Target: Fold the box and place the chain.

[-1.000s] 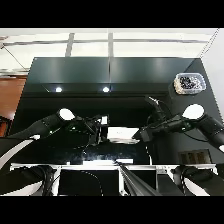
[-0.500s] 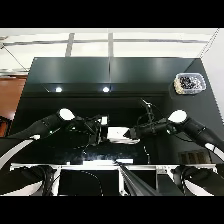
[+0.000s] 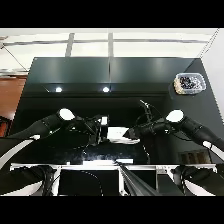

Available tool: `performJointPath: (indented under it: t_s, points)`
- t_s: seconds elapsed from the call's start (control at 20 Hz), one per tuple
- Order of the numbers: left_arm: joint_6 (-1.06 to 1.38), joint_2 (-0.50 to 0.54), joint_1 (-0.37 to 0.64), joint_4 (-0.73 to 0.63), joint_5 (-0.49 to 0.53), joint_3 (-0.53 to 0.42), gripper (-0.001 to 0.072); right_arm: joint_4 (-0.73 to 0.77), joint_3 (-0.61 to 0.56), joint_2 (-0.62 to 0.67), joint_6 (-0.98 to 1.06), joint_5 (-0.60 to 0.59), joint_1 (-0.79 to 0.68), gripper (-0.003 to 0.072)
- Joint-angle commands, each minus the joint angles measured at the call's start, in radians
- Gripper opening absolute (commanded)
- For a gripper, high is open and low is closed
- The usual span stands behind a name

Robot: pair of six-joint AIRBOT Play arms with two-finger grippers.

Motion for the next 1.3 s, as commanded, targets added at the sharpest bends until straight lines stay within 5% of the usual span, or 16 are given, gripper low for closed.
performJointPath:
  t_s: [0.0, 0.1, 0.2, 0.4, 0.55, 0.8, 1.25]
  points:
    - [-0.001, 0.002, 0.001, 0.000, -0.006, 0.000, 0.0469, 0.003, 0.058, 0.046, -0.001, 0.075, -0.010, 0.0011]
    - [-0.010, 0.022, 0.005, 0.000, -0.007, 0.000, 0.0494, -0.004, 0.119, 0.124, 0.000, 0.178, -0.057, 0.0011]
    - [-0.036, 0.050, 0.008, 0.002, -0.004, 0.001, 0.0719, -0.074, 0.177, 0.232, 0.017, 0.286, -0.153, 0.0011]
    - [-0.330, 0.128, 0.008, 0.246, -0.071, 0.033, 0.0719, -0.320, 0.240, 0.424, 0.132, 0.442, -0.421, 0.0011]
    - [-0.407, 0.153, -0.006, 0.267, -0.096, 0.074, 0.0719, -0.363, 0.239, 0.486, 0.134, 0.470, -0.580, 0.0011]
    - [-0.487, 0.143, -0.146, 0.221, -0.014, 0.170, 0.0717, -0.351, 0.221, 0.486, 0.134, 0.404, -0.595, 0.0011]
    - [-0.583, -0.083, -0.248, 0.228, 0.034, 0.313, 0.0714, -0.351, 0.184, 0.486, 0.133, 0.385, -0.595, 0.0011]
